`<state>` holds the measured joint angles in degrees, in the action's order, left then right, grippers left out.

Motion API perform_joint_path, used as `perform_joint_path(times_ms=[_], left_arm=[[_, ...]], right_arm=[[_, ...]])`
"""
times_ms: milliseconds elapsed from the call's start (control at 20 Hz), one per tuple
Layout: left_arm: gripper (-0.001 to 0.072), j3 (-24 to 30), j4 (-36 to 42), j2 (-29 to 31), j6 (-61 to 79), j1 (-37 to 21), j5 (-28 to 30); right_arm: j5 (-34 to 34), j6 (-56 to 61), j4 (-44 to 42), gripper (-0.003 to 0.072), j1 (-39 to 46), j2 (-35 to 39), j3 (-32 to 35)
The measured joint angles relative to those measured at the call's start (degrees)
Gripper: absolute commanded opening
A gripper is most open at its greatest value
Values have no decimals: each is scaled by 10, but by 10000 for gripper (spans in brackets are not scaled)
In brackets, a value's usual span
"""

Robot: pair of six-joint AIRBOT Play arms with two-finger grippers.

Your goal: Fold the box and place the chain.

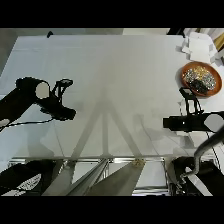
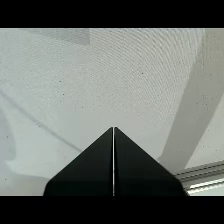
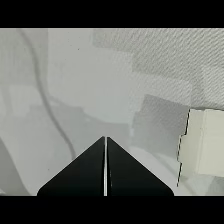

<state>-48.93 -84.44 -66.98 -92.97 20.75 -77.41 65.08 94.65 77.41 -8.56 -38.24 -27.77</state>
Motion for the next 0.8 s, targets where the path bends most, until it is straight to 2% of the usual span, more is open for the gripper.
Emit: perform_joint_path(times_ms=[350, 500, 650, 700, 750, 800], left_arm=[[10, 0, 0, 0, 0, 0, 0], [10, 0, 0, 0, 0, 0, 0], [10, 0, 0, 0, 0, 0, 0], [10, 0, 0, 0, 0, 0, 0], [10, 0, 0, 0, 0, 0, 0], [10, 0, 0, 0, 0, 0, 0]], right_arm=[[11, 0, 14, 14, 0, 0, -5], [64, 11, 111, 14, 29, -8, -45], [132, -19, 243, 16, 113, -41, -103], [144, -29, 282, 121, 145, -57, -120], [144, -35, 309, 404, 175, -71, -132], [139, -46, 332, 607, 208, -87, -143]])
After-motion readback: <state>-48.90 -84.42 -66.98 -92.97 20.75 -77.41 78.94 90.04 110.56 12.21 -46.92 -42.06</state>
